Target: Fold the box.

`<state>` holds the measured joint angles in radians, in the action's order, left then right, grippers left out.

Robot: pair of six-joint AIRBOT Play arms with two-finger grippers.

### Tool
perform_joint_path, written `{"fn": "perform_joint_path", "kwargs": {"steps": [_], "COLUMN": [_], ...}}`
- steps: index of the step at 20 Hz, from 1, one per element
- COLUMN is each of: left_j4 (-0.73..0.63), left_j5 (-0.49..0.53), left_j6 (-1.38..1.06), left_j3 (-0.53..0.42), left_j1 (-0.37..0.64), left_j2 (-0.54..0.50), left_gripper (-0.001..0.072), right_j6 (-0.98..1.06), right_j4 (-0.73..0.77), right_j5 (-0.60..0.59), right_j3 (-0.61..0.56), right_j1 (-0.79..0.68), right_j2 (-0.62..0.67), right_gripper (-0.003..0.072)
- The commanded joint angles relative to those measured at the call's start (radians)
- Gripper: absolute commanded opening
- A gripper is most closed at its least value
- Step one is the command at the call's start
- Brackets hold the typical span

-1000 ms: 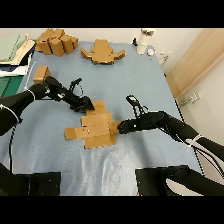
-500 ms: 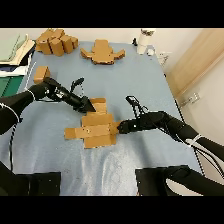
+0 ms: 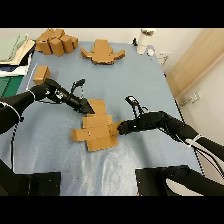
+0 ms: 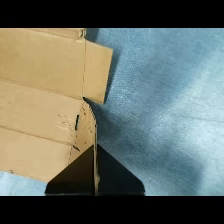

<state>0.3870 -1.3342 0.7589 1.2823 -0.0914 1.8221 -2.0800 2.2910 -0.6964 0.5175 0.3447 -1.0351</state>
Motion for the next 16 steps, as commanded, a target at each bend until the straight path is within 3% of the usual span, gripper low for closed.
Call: {"fn": "perform_joint_path", "kwargs": {"steps": [1,3,4,7,9,10,11,12,13,14,16], "left_j4": [-0.026,-0.086,-0.088,-0.030,-0.036,-0.060,-0.082,-0.077,-0.068,-0.073,-0.097], "left_j5": [-0.012,-0.011,0.001,0.105,0.179,0.205,0.230,0.258,0.286,0.301,0.317], "left_j6": [-0.089,-0.185,-0.241,-0.337,-0.407,-0.449,-0.499,-0.533,-0.554,-0.581,-0.646], "left_j3": [0.001,0.002,0.002,0.000,0.000,0.000,0.000,0.000,-0.005,-0.016,-0.048], "left_j1": [-0.008,-0.024,-0.039,-0.090,-0.119,-0.130,-0.142,-0.151,-0.158,-0.158,-0.158], "left_j2": [0.008,-0.006,-0.026,-0.088,-0.114,-0.127,-0.140,-0.151,-0.160,-0.165,-0.173], "left_gripper": [0.0010,0.0009,0.0009,0.0009,0.0009,0.0009,0.0008,0.0009,0.0009,0.0008,0.0008], "right_j6": [0.002,0.053,0.097,0.209,0.216,0.216,0.216,0.217,0.232,0.249,0.258], "right_j4": [0.002,0.000,-0.008,-0.039,-0.031,-0.032,-0.032,-0.034,-0.030,-0.027,-0.038], "right_j5": [0.010,0.026,0.027,0.019,-0.033,-0.071,-0.117,-0.153,-0.189,-0.237,-0.343], "right_j3": [0.001,0.017,0.036,0.126,0.198,0.237,0.280,0.318,0.356,0.384,0.396], "right_j1": [0.000,-0.024,-0.049,-0.151,-0.195,-0.201,-0.202,-0.202,-0.201,-0.201,-0.201], "right_j2": [0.000,0.002,0.007,0.026,0.032,0.033,0.033,0.033,0.033,0.033,0.032], "right_gripper": [0.0037,0.0398,0.0442,0.0442,0.0435,0.0373,0.0205,0.0138,0.0129,0.0006,0.0005]}}
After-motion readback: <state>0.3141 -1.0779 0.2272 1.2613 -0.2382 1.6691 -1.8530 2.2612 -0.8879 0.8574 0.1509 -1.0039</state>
